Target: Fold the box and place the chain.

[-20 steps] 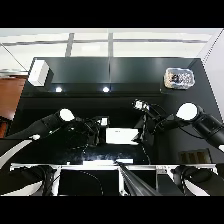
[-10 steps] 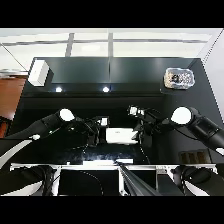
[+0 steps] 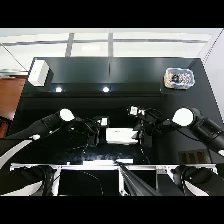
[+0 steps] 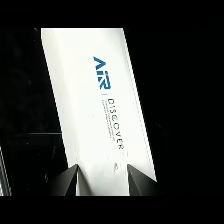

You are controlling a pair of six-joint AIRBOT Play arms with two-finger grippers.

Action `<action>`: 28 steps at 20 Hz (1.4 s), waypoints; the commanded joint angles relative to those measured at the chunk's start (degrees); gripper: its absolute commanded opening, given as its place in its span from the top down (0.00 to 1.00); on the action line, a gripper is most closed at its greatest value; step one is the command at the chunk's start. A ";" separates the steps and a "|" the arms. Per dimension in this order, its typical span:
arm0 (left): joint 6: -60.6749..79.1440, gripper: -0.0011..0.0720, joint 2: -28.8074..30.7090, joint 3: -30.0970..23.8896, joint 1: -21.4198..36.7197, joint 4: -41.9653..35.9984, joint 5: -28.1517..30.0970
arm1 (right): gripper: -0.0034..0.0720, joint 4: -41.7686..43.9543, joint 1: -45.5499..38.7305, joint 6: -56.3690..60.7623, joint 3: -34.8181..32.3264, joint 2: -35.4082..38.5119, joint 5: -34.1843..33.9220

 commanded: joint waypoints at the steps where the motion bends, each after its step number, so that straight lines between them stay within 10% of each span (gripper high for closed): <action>1: 0.02 0.32 -0.04 -0.02 -0.02 0.02 -0.02 | 0.51 -0.04 0.02 1.53 0.00 0.48 -0.04; 28: 0.00 0.32 -0.04 -0.02 -0.04 0.04 -0.02 | 0.63 -0.02 0.04 2.67 -0.33 -0.04 -0.02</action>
